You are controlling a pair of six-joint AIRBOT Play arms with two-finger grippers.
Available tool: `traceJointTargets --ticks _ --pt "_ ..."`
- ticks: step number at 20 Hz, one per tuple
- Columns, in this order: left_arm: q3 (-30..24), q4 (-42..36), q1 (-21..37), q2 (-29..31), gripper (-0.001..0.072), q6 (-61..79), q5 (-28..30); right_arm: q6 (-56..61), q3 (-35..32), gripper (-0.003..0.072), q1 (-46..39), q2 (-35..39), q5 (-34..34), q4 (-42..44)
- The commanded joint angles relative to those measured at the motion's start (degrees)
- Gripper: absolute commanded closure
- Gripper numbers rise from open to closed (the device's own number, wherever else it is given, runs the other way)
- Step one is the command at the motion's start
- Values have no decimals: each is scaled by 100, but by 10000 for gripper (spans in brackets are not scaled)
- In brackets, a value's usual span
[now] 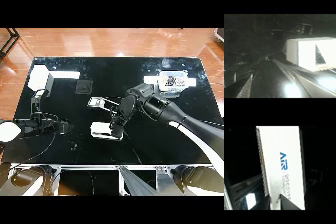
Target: Fold the box and place the chain.
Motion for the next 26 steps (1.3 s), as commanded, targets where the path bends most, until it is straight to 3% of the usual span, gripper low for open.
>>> traceJointTargets --ticks 1,6,8,26 --pt "-4 0 4 -4 86 0 -2 0 0 549 11 -4 -7 26" --pt "-4 0 4 -4 86 2 -9 2 0 548 11 -4 -4 26" --pt "-4 0 4 -4 86 2 -9 68 0 480 11 -4 7 24" --pt "-4 -24 2 -4 87 0 -24 66 -195 482 61 -11 273 28"
